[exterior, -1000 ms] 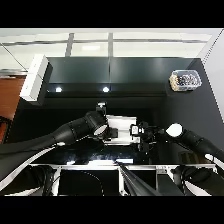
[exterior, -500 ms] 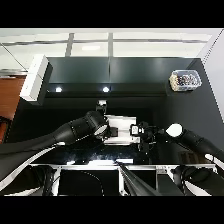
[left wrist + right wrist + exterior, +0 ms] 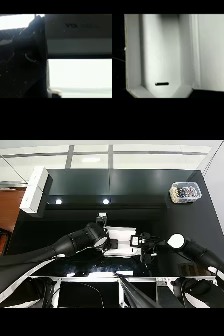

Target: Fold the box and place the chain.

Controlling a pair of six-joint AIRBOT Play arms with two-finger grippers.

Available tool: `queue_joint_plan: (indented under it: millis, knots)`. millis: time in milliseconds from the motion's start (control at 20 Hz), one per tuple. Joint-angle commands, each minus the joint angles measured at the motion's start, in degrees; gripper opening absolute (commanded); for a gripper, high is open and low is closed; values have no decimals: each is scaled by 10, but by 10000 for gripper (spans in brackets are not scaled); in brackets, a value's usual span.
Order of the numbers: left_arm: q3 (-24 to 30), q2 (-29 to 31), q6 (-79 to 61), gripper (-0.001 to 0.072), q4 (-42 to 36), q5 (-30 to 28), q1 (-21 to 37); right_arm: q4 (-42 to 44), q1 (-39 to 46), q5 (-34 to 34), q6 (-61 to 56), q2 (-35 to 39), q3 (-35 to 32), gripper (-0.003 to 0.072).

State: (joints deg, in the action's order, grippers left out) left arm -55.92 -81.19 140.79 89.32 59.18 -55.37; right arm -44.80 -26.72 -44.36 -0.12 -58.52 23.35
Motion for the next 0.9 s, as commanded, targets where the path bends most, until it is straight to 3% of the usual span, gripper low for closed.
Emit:
queue_joint_plan:
  millis: [0, 450, 550, 650, 700, 850]
  knots:
    - [1, -1, 0, 24, 12, -2, 0, -61, 7, -45, -55, 22, 16, 701]
    - [1, -16, 0, 29, -1, -4, 0, -52, -5, -25, -46, 17, 15, 698]
    - [1, -16, 0, 28, 0, -4, 0, -45, -16, -23, -45, 16, 15, 443]
    - [1, -16, 0, 29, 0, -4, 0, -45, -20, -24, -47, 16, 15, 270]
    - [1, -16, 0, 28, 0, -4, 0, -40, -20, -23, -51, 16, 15, 235]
    - [1, -16, 0, 29, -1, -4, 0, -16, -20, -16, -70, 16, 15, 234]
